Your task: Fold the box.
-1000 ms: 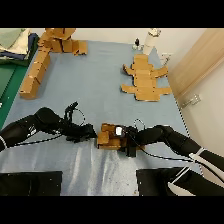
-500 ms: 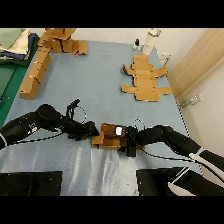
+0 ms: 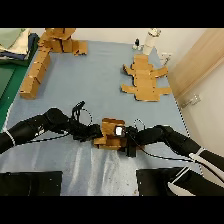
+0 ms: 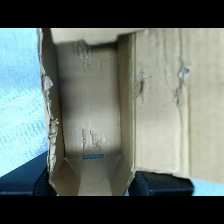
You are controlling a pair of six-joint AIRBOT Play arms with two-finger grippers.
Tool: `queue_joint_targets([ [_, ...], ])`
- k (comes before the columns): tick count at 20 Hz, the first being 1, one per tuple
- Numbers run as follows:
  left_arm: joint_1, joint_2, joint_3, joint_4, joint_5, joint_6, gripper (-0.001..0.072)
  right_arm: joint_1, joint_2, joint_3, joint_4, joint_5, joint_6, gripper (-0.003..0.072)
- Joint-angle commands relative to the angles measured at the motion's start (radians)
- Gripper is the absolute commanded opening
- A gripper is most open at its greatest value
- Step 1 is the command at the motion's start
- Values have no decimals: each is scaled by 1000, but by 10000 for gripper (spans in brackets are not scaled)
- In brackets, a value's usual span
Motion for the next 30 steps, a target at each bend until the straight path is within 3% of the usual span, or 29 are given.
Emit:
queue_joint_targets([
  [1, -5, -2, 1, -2, 20, 2, 500, 0, 1, 1, 0, 1, 0, 512],
  [4, -25, -2, 9, 79, 16, -68, 500, 0, 1, 1, 0, 1, 0, 513],
  [9, -153, -2, 118, 517, -10, -452, 500, 0, 1, 1, 0, 1, 0, 512],
  [11, -197, -4, 158, 601, -56, -541, 500, 0, 1, 1, 0, 1, 0, 513],
  [17, -250, -3, 178, 655, -104, -668, 500, 0, 1, 1, 0, 1, 0, 512],
  [26, -298, -6, 201, 666, -95, -719, 500, 0, 1, 1, 0, 1, 0, 512],
  [30, -305, -69, 254, 702, -159, -750, 499, 0, 1, 1, 0, 1, 0, 513],
])
